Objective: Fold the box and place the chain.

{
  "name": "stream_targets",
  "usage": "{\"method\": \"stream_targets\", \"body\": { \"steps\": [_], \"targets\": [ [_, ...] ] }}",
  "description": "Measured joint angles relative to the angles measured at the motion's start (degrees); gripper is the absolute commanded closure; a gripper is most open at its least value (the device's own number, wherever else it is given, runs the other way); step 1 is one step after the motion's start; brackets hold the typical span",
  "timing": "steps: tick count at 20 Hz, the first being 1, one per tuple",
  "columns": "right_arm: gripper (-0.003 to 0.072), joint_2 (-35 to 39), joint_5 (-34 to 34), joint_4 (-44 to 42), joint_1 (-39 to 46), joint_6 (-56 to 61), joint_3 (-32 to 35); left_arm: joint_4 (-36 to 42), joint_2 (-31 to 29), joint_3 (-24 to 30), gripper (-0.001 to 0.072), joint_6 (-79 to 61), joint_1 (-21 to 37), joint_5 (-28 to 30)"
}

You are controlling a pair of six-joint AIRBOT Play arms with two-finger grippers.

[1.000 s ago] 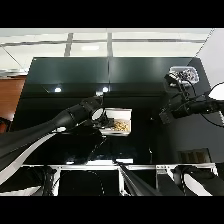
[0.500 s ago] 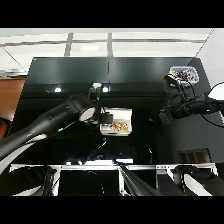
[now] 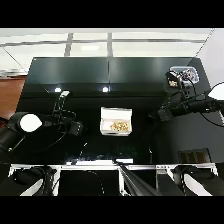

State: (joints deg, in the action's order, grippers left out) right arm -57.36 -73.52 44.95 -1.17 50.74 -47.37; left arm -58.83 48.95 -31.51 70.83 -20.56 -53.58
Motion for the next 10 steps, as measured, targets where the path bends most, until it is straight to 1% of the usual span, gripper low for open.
{"method": "stream_targets", "body": {
  "steps": [2, 4, 6, 10],
  "targets": [
    [0.0414, 0.0, 0.55, -0.63, 0.0, -0.17, 0.0, 9.29, 2.01, 1.79, -0.0001, -19.26, 2.34, -0.35],
    [0.0414, 0.0, 0.79, -1.03, 0.0, -0.26, 0.0, 14.67, 4.9, 2.69, -0.0001, -35.82, 3.15, 0.55],
    [0.0414, 0.0, 1.05, -1.11, 0.0, -0.33, 0.0, 17.97, 8.02, 3.06, -0.0001, -48.78, 3.21, 2.25],
    [0.0414, 0.0, 1.64, -1.42, 0.0, -0.33, 0.0, 20.26, 13.16, 1.53, -0.0002, -65.68, 2.62, 5.22]
  ]
}}
